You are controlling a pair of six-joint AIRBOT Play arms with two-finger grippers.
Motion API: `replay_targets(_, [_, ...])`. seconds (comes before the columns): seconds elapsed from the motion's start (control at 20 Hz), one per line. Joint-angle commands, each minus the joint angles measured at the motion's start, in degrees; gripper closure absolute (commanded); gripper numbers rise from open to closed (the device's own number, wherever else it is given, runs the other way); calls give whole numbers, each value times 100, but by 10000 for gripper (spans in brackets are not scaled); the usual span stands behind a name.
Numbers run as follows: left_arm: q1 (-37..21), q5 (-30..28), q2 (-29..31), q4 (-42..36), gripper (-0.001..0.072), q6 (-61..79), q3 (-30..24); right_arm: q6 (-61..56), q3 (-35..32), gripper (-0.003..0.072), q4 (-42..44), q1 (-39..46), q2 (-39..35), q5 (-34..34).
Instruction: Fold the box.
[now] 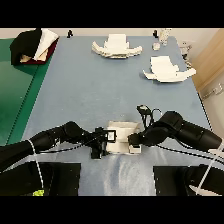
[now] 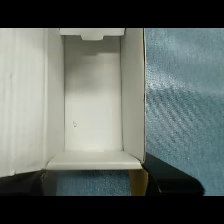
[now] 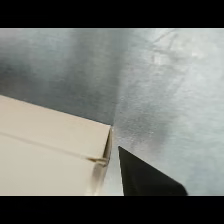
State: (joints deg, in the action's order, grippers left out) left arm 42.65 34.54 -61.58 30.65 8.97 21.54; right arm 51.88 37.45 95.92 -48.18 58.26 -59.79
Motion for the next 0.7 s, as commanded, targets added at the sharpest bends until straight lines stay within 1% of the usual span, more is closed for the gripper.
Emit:
replay_targets(0.0, [0, 0, 0, 0, 314, 2, 0, -1045, 343, 286, -920, -439, 404, -413])
replay_targets(0.1, [0, 0, 0, 0, 314, 2, 0, -1290, 393, 287, -1019, -555, 494, -420])
replay_targets(0.15, [0, 0, 0, 0, 314, 2, 0, -1399, 396, 302, -1049, -590, 507, -422])
replay_targets(0.35, [0, -2, 0, 0, 314, 2, 0, -1506, 396, 304, -1003, -588, 511, -428])
replay_targets(0.4, [0, -2, 0, 0, 314, 2, 0, -1552, 396, 332, -1005, -588, 511, -437])
replay_targets(0.45, [0, 0, 0, 2, 314, 2, 0, -1598, 396, 333, -1005, -588, 511, -437])
replay_targets(0.5, [0, 0, 0, 0, 314, 2, 0, -1609, 396, 401, -1005, -588, 511, -431])
replay_targets(0.55, [0, -2, 0, 2, 314, 2, 0, -1606, 396, 487, -1008, -588, 511, -435])
replay_targets(0.6, [0, -2, 0, 0, 314, 2, 0, -1606, 396, 550, -1005, -588, 511, -435])
replay_targets(0.65, [0, 0, 0, 0, 314, 2, 0, -1606, 396, 644, -1005, -588, 511, -439])
